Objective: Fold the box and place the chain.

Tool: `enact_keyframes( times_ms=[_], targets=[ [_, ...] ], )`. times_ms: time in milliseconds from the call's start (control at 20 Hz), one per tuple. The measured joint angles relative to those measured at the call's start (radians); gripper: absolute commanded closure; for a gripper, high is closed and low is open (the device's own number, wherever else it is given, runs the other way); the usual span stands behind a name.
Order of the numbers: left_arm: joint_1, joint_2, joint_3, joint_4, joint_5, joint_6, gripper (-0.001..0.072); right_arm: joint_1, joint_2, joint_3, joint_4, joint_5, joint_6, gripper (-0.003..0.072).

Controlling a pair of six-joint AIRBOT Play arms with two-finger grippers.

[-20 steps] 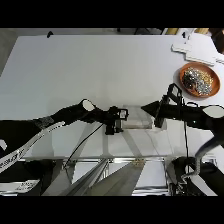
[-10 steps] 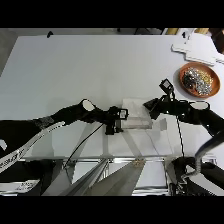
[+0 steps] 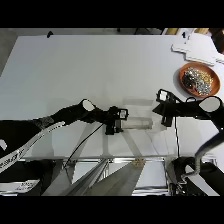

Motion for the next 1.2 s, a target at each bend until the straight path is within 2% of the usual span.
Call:
enact_keyframes(
  times_ms=[200, 450, 1000, 1050, 1150, 1200],
  targets=[
    [0.000, 0.000, 0.000, 0.000, 0.000, 0.000, 0.0572, 0.006, -0.003, 0.012, -0.107, 0.071, -0.020, 0.0487],
    [0.000, 0.000, 0.000, 0.000, 0.000, 0.000, 0.0572, 0.028, -0.039, -0.005, -0.133, 0.123, -0.074, 0.0526],
    [0.000, 0.000, 0.000, 0.001, 0.000, 0.001, 0.0572, 0.051, -0.117, -0.077, 0.092, 0.063, -0.177, 0.0528],
    [0.000, 0.000, 0.000, 0.001, 0.000, 0.001, 0.0572, 0.052, -0.128, -0.080, 0.121, 0.060, -0.179, 0.0509],
    [0.000, 0.000, 0.000, 0.001, 0.000, 0.001, 0.0572, 0.052, -0.148, -0.085, 0.175, 0.051, -0.185, 0.0292],
    [0.000, 0.000, 0.000, 0.001, 0.000, 0.001, 0.0572, 0.052, -0.156, -0.086, 0.194, 0.047, -0.188, 0.0266]
  ],
)
